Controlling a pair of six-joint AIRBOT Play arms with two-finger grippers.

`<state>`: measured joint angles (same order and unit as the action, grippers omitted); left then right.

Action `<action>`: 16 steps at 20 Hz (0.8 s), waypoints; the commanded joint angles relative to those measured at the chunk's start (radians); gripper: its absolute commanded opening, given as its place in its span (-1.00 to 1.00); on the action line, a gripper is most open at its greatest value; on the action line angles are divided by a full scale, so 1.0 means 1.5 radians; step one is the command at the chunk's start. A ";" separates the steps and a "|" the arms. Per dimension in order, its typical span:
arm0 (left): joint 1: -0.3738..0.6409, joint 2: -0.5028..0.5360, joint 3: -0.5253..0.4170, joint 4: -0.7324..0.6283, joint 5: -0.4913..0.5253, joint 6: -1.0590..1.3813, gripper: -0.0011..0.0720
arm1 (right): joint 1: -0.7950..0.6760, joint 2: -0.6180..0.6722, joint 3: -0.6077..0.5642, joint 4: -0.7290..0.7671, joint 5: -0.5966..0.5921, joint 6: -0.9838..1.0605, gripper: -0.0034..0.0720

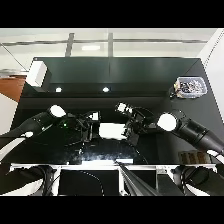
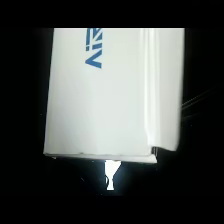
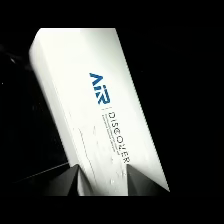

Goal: Fold the box and place the chain.

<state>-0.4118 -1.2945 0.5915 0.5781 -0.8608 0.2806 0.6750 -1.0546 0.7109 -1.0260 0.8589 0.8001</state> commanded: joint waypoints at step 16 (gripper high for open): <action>-0.001 -0.001 0.000 0.000 0.000 0.000 0.25 | 0.001 0.000 0.013 -0.070 -0.010 0.040 0.99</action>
